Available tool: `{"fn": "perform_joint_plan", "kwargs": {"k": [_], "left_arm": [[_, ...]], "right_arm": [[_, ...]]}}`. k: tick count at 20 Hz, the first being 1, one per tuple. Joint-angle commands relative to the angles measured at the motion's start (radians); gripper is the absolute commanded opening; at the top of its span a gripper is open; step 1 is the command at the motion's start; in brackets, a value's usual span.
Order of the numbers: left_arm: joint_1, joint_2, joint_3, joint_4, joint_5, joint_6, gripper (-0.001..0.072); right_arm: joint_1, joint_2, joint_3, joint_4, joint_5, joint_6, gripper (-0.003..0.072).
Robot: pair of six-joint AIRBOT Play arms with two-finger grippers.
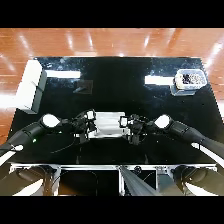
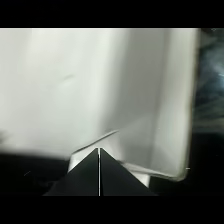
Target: Fold the box and place the chain.
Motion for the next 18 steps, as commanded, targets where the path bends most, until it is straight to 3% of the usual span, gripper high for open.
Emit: {"fn": "perform_joint_plan", "kwargs": {"k": [1,5,7,9,14,18], "left_arm": [[0.094,0.046,0.001,0.029,-0.041,-0.138,0.0022],[0.249,0.139,0.001,0.158,-0.182,-0.425,0.0021],[0.321,0.177,0.0,0.286,-0.227,-0.594,0.0021],[0.392,0.18,-0.002,0.403,-0.263,-0.891,0.0022],[0.496,0.088,0.0,0.422,-0.325,-1.256,0.0023],[0.513,-0.018,0.006,0.386,-0.387,-1.236,0.0022]], "right_arm": [[0.0,0.0,0.0,0.001,-0.001,0.0,0.0578],[0.0,0.0,0.0,0.001,-0.001,0.0,0.0578],[0.0,0.0,0.0,0.001,-0.001,0.0,0.0578],[0.0,0.0,0.0,0.001,-0.001,0.0,0.0579],[0.0,0.0,0.0,0.001,-0.001,0.0,0.0578],[0.001,0.0,0.0,0.001,0.003,0.0,0.0578]]}}
